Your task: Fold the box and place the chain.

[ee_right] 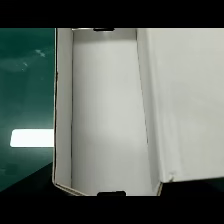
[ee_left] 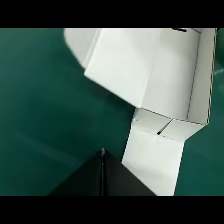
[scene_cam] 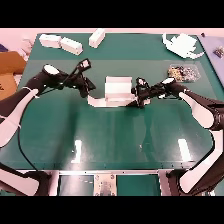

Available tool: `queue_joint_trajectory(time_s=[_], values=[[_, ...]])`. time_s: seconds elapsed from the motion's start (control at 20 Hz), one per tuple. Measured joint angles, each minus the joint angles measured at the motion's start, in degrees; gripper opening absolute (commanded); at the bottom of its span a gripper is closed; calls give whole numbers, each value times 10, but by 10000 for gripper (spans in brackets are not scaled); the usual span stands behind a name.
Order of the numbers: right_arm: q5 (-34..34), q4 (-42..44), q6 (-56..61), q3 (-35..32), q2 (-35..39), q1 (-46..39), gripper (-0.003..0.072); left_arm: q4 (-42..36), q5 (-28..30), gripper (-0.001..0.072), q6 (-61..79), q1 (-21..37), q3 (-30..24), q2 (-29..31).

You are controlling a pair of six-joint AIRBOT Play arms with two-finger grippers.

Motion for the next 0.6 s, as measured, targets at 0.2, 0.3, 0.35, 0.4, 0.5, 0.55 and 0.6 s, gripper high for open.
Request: queue_joint_trajectory(time_s=[0.2,0.3,0.35,0.4,0.5,0.55,0.6], values=[[-1,0,0,0,0,0,433,84,-5,17,-200,15,-1,3],[-1,0,0,0,0,0,433,125,-11,16,-288,18,-5,4],[-1,0,1,0,0,0,433,138,-11,17,-322,19,-8,5],[-1,0,1,0,0,0,433,150,-12,17,-352,20,-11,5],[-1,0,1,0,0,0,433,165,-13,17,-397,20,-19,5],[-1,0,1,0,0,0,433,171,-13,16,-416,21,-22,5],[-1,0,1,0,0,0,433,175,-14,17,-433,21,-26,4]])
